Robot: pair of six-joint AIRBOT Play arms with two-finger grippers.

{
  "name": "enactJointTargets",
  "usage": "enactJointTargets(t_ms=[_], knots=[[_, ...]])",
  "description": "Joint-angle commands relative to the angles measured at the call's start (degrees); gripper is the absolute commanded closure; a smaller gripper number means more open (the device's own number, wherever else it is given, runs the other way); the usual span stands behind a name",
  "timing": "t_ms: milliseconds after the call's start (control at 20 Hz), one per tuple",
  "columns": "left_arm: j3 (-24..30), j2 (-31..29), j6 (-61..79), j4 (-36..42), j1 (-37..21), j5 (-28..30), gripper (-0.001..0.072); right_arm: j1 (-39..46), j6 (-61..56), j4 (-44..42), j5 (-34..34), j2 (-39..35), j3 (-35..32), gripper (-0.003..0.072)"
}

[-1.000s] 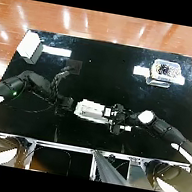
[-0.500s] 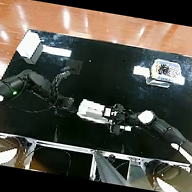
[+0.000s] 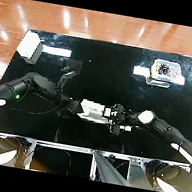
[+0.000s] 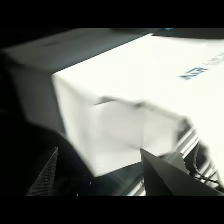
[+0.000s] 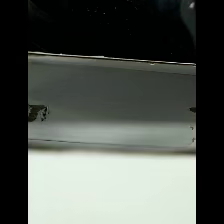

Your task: Fold the box and place the chain.

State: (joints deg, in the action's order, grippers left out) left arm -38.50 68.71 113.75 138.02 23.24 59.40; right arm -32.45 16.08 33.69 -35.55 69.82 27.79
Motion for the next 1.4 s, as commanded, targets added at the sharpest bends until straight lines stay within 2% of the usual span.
enactJointTargets(t_ms=[0, 400, 700, 1050, 1350], knots=[[0.02, -0.35, 0.09, -0.07, 5.62, -7.13, 0.0094, -0.07, -0.04, 0.00, 0.02, 0.02, -0.02, 0.0116], [0.02, -0.52, -4.92, -7.15, 7.52, -9.64, 0.0095, -0.07, -0.04, 0.00, 0.04, 0.02, -0.02, 0.0116], [0.04, -3.10, -5.64, -9.16, 10.64, -16.02, 0.0096, -0.07, -0.04, 0.00, 0.04, 0.02, -0.02, 0.0116], [0.09, -3.58, -16.48, -21.81, 17.94, -18.36, 0.0098, -0.07, -0.04, 0.00, 0.04, 0.02, -0.02, 0.0116], [0.09, -3.58, -36.09, -42.01, 25.44, -23.91, 0.0103, -0.07, -0.04, 0.00, 0.04, 0.02, -0.02, 0.0116]])
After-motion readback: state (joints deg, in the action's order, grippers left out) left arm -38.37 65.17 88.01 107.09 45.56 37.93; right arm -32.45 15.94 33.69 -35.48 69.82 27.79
